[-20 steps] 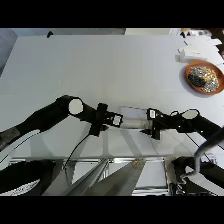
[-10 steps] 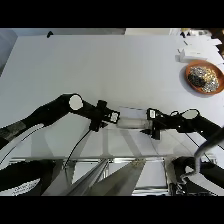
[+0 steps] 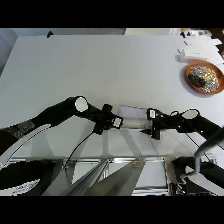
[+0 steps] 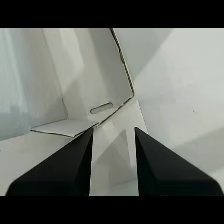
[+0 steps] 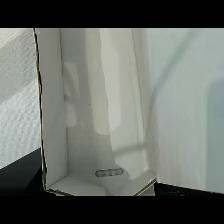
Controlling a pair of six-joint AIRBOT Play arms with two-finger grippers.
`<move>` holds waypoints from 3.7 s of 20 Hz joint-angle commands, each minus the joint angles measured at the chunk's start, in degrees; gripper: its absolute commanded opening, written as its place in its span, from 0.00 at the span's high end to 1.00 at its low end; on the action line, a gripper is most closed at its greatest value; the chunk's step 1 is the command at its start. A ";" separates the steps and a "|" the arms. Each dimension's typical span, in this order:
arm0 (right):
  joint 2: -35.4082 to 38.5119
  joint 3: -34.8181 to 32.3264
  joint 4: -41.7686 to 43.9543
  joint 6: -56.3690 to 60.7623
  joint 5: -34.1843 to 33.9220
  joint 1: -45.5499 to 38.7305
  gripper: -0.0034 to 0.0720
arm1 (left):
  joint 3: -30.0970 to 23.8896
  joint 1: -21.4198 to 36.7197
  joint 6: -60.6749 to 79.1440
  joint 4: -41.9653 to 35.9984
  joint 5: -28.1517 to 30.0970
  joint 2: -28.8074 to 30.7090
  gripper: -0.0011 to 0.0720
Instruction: Fold the box and place the chain.
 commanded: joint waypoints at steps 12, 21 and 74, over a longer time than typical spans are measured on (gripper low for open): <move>0.04 0.00 0.00 -0.07 0.02 -0.02 0.41 | -0.02 -0.35 -15.19 1.46 3.17 -0.15 0.70; 0.04 0.00 0.00 -0.07 0.02 -0.02 0.41 | -0.02 1.42 -21.64 4.44 1.20 -0.13 0.47; 0.04 0.00 0.00 -0.07 0.02 -0.02 0.41 | -0.02 -1.33 -8.31 -9.90 3.21 -0.17 0.53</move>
